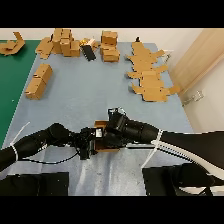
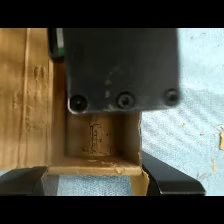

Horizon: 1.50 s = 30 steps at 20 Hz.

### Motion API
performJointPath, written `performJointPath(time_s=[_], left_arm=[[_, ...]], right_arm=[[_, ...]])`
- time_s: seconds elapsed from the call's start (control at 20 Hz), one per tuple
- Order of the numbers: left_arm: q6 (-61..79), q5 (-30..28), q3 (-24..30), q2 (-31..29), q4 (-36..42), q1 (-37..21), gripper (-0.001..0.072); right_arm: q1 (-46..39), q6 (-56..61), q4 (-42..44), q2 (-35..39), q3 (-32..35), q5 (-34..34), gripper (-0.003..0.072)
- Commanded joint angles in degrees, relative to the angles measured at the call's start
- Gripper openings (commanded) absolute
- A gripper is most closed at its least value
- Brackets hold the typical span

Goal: Fold the box.

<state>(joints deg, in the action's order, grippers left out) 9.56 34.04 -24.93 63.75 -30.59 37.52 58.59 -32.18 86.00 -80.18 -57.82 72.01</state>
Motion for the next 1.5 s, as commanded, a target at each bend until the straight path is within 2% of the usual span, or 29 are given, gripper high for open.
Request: performJointPath(time_s=[0.0,0.1,0.25,0.3,0.35,0.4,0.7,0.85,0.9,0.95,1.05,1.1,1.2,1.3,1.4,1.45], left_arm=[[0.0,0.0,0.0,0.0,0.0,0.0,0.0517],[0.0,0.0,0.0,0.0,0.0,0.0,0.0518],[0.0,0.0,0.0,0.0,0.0,0.0,0.0518],[0.0,0.0,0.0,0.0,0.0,0.0,0.0518],[0.0,0.0,0.0,0.0,0.0,0.0,0.0518],[0.0,0.0,0.0,0.0,0.0,0.0,0.0517],[0.0,0.0,0.0,0.0,0.0,0.0,0.0518],[0.0,0.0,0.0,0.0,0.0,0.0,0.0517],[0.0,0.0,0.0,0.0,0.0,0.0,0.0517],[0.0,0.0,0.0,0.0,0.0,0.0,0.0518],[0.0,0.0,0.0,0.0,0.0,0.0,0.0518],[0.0,0.0,0.0,0.0,0.0,0.0,0.0518],[0.0,0.0,0.0,0.0,0.0,0.0,0.0517],[0.0,0.0,0.0,0.0,0.0,0.0,0.0518],[0.0,0.0,0.0,0.0,0.0,0.0,0.0517],[0.0,0.0,0.0,0.0,0.0,0.0,0.0518]], right_arm=[[0.5,1.8,0.3,-1.6,-0.9,0.7,0.0072],[0.5,1.7,1.0,-1.6,-0.9,0.7,0.0004],[0.5,1.7,1.5,-1.6,-0.9,0.7,0.0005],[0.6,1.7,1.4,-1.6,-1.0,0.7,0.0048],[0.6,1.3,1.4,-1.2,-1.4,1.0,0.0224],[0.6,1.1,1.4,-0.6,-1.7,1.7,0.0357],[0.5,2.9,-1.1,6.8,-2.8,10.8,0.0368],[0.5,4.5,-4.1,9.8,-2.8,11.5,0.0367],[0.2,4.7,-5.0,10.6,-2.7,11.8,0.0358],[-0.2,4.7,-5.6,11.3,-2.6,13.0,0.0314],[-1.5,4.5,-6.3,12.1,-1.9,16.5,0.0104],[-2.4,3.3,-6.4,12.4,-1.0,17.0,0.0026],[-5.9,-2.5,-5.9,13.2,1.9,14.3,0.0002],[-11.4,-10.0,-3.0,14.4,5.3,5.6,0.0002],[-21.2,-25.0,7.7,14.9,9.0,-6.9,0.0001],[-27.0,-36.5,17.5,14.7,10.4,-11.6,0.0002]])
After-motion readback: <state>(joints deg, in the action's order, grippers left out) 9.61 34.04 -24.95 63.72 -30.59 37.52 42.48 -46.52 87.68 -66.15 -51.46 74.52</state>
